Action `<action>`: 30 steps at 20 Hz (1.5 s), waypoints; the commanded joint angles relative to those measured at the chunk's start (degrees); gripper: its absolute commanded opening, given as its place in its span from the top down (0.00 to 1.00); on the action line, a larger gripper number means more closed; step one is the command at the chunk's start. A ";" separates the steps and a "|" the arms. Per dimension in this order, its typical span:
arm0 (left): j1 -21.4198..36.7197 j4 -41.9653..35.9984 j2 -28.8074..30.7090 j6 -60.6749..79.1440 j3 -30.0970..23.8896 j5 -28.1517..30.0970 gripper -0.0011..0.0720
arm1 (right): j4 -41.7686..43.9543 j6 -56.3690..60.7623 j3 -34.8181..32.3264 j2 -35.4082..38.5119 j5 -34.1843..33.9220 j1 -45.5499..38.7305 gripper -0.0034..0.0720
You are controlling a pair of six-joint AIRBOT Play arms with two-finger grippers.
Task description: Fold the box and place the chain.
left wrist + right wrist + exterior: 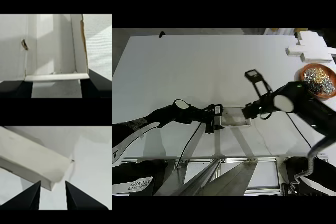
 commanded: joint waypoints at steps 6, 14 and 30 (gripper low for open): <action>0.00 -0.02 -0.02 -0.02 0.00 0.00 0.80 | -5.62 -15.89 12.85 0.11 -1.57 -29.75 0.61; 0.00 0.00 -0.02 -0.04 0.00 0.00 0.80 | -3.26 -16.98 12.85 -15.08 -15.91 -56.48 0.66; 0.00 -0.02 -0.02 -0.04 0.00 0.00 0.80 | -3.69 -15.61 12.85 -33.11 -25.86 -59.45 0.66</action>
